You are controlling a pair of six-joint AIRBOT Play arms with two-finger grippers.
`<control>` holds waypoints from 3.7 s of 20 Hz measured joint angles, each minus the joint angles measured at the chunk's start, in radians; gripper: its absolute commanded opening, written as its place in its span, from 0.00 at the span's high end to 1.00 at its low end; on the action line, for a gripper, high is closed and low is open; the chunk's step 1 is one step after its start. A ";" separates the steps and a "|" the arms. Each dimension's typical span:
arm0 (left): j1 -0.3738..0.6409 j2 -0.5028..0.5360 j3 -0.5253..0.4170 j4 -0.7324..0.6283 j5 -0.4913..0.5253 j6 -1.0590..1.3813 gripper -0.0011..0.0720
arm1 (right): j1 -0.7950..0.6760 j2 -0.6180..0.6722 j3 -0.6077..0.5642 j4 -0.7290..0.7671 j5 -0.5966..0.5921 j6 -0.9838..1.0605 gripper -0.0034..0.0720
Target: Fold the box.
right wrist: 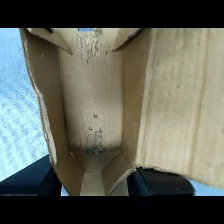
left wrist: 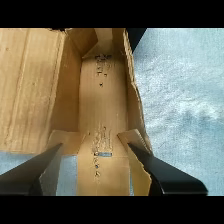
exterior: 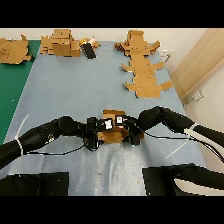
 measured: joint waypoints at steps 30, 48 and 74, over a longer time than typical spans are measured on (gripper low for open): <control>0.333 0.062 -0.001 0.275 -0.353 -1.406 0.97 | 0.000 0.000 0.000 0.003 0.000 0.000 0.36; 0.200 0.021 -0.002 0.166 -0.299 -1.499 0.97 | 0.000 0.000 0.000 0.016 0.000 0.000 0.36; 0.143 -0.006 0.000 0.272 -0.308 -1.622 0.97 | 0.000 0.000 0.000 0.019 0.001 0.000 0.36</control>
